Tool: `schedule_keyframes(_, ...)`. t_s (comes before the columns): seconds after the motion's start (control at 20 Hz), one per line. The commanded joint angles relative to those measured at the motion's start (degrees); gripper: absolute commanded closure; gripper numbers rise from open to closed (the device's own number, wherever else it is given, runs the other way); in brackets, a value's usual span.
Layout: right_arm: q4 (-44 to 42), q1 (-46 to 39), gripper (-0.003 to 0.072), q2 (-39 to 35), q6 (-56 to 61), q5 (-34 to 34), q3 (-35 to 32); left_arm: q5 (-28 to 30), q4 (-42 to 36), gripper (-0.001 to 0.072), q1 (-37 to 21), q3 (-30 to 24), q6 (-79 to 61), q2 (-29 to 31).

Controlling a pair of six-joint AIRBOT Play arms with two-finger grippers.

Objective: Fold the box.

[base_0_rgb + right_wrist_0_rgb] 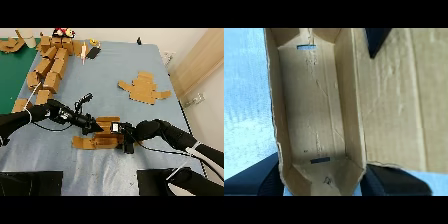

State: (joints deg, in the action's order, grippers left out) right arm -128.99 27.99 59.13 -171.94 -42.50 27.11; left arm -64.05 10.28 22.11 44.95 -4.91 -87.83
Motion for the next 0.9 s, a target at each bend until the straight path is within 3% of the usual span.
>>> schedule_keyframes(0.0,0.11,0.00,0.0087,0.81,0.02,0.57,0.07,0.00,0.02,0.0697,0.00,0.00,-0.02,0.02)
schedule_keyframes(0.15,0.17,0.00,0.0090,1.11,0.00,0.50,0.07,0.00,0.02,0.0697,0.00,0.00,-0.02,0.02)
schedule_keyframes(0.3,0.15,0.00,0.0140,1.62,0.00,0.42,0.07,0.00,0.02,0.0697,0.00,0.00,-0.02,0.02)
schedule_keyframes(0.85,0.15,0.00,0.0140,1.62,0.00,0.39,0.07,0.00,0.02,0.0698,0.00,0.00,-0.02,0.02)
